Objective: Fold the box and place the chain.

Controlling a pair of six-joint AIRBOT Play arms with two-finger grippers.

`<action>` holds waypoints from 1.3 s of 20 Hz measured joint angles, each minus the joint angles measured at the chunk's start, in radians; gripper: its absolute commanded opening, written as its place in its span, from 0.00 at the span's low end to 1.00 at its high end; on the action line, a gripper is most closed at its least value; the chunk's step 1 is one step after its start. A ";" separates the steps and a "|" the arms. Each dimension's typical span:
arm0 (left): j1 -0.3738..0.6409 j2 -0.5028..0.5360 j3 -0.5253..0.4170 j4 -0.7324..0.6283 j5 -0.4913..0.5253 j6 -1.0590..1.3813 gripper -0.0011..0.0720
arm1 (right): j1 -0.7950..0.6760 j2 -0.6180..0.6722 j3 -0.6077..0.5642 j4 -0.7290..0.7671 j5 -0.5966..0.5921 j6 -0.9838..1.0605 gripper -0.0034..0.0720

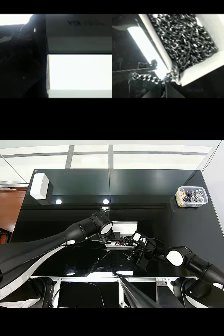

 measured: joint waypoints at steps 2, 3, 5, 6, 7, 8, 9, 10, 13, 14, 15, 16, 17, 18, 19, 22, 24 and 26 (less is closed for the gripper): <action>0.000 0.000 0.000 0.000 0.002 0.000 0.05 | 0.000 0.000 0.000 -0.004 0.006 0.000 0.07; 0.000 0.000 0.000 0.000 0.003 0.000 0.05 | 0.000 0.001 0.000 -0.006 0.010 0.000 0.07; 0.000 0.000 0.000 0.000 0.003 0.000 0.05 | -0.010 0.001 0.004 -0.007 0.035 0.000 0.06; 0.000 0.000 0.000 -0.001 0.003 0.000 0.05 | -0.023 0.002 0.010 -0.008 0.066 0.005 0.06; 0.000 0.000 0.000 -0.001 0.003 0.000 0.05 | -0.039 0.004 0.019 -0.011 0.104 0.010 0.06; 0.000 0.000 0.000 -0.001 0.003 0.000 0.05 | -0.061 0.010 0.032 -0.021 0.164 0.014 0.06; 0.000 0.000 0.000 -0.001 0.003 0.000 0.05 | -0.087 0.017 0.048 -0.024 0.216 0.017 0.07; 0.000 0.000 0.000 -0.001 0.003 0.000 0.05 | -0.119 0.026 0.072 -0.016 0.266 0.020 0.07; 0.000 0.000 0.000 -0.002 0.003 0.000 0.05 | -0.225 0.046 0.165 0.006 0.426 0.035 0.07; 0.000 0.000 0.000 -0.002 0.003 0.000 0.05 | -0.262 0.049 0.199 0.035 0.471 0.038 0.07; 0.000 0.000 0.000 -0.003 0.003 0.000 0.05 | -0.292 0.052 0.226 0.078 0.504 0.041 0.07; 0.000 0.000 0.000 -0.004 0.003 0.000 0.05 | -0.318 0.054 0.248 0.139 0.517 0.043 0.07; 0.000 0.000 0.000 -0.004 0.003 0.000 0.05 | -0.333 0.054 0.264 0.194 0.521 0.045 0.07; 0.000 0.000 0.000 -0.005 0.003 0.000 0.05 | -0.341 0.052 0.275 0.245 0.522 0.045 0.07; 0.000 0.000 0.000 -0.005 0.003 0.000 0.05 | -0.341 0.047 0.283 0.284 0.509 0.048 0.07; 0.000 0.000 0.000 -0.006 0.003 0.000 0.05 | -0.321 0.018 0.296 0.354 0.455 0.064 0.07; 0.000 0.000 0.000 -0.008 0.003 0.000 0.05 | -0.313 0.001 0.300 0.381 0.422 0.071 0.24; 0.000 0.000 0.000 -0.008 0.003 0.000 0.05 | -0.312 -0.007 0.303 0.393 0.397 0.075 0.25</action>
